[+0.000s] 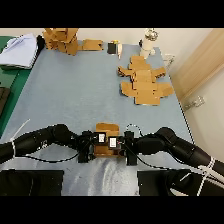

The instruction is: Fold the box.

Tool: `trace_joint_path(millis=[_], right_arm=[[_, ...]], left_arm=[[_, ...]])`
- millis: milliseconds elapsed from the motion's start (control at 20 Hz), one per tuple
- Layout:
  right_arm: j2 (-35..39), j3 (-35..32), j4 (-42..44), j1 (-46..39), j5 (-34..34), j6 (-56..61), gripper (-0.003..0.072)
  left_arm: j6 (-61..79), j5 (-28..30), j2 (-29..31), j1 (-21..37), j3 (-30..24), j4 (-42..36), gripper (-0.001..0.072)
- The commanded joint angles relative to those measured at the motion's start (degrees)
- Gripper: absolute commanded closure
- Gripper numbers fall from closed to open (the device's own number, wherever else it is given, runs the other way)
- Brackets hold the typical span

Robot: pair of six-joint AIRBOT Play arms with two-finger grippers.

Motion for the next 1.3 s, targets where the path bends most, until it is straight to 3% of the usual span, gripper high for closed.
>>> trace_joint_path(millis=[0,250,350,400,800,1200,1250], right_arm=[[-0.13,-0.04,0.68,0.5,4.63,-0.17,0.0533],[-0.11,-0.09,4.66,0.5,4.28,-1.27,0.0518],[-0.11,-0.2,5.14,0.5,4.0,-1.22,0.0217],[-0.11,-0.2,5.42,0.5,3.61,-1.22,0.0163],[0.63,0.87,3.72,0.44,-1.2,5.42,0.0187],[8.31,7.58,-25.79,0.15,-23.15,50.23,0.0195],[9.44,7.58,-28.52,-0.33,-23.98,55.54,0.0308]], left_arm=[[0.0,0.0,-0.02,-0.02,-0.02,-0.02,0.0183],[0.0,0.0,-0.02,-0.02,-0.02,0.0,0.0183],[0.0,0.02,-0.02,-0.02,-0.02,0.0,0.0183],[0.0,0.02,-0.02,-0.02,-0.02,0.0,0.0183],[0.0,0.0,-0.02,-0.02,-0.04,0.0,0.0183],[0.0,0.02,-0.02,-0.02,-0.02,0.0,0.0183],[0.0,0.02,-0.02,-0.02,-0.02,0.0,0.0183]])
